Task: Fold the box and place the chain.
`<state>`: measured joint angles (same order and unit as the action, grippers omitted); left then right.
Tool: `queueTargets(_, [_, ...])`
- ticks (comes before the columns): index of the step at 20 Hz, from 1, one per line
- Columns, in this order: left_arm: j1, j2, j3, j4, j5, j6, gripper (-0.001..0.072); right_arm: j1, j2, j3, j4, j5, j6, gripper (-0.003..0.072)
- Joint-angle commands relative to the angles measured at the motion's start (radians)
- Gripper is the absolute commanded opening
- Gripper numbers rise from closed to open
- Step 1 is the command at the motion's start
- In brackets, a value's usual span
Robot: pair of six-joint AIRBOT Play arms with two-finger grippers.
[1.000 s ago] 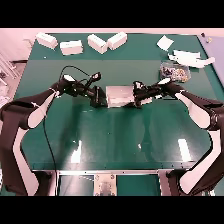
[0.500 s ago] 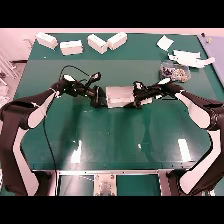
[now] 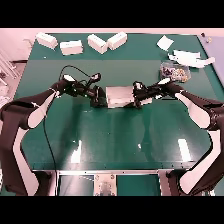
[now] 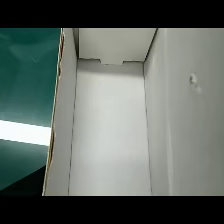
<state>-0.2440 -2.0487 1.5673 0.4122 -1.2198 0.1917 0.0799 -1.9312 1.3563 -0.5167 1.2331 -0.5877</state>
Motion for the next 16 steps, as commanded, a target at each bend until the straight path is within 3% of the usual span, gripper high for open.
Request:
queueTargets(1, [-0.003, -0.002, 0.000, -0.038, -0.039, 0.003, 0.0718, 0.000, 0.000, 0.000, 0.001, -0.002, 0.000, 0.0577])
queueTargets(12, [-0.010, -0.027, 0.000, -0.080, -0.024, 0.024, 0.0717, 0.000, 0.000, 0.000, 0.001, -0.002, 0.000, 0.0577])
queueTargets(16, [-0.019, -0.031, 0.000, -0.106, 0.034, 0.027, 0.0718, 0.000, 0.000, 0.000, 0.001, -0.002, 0.000, 0.0577])
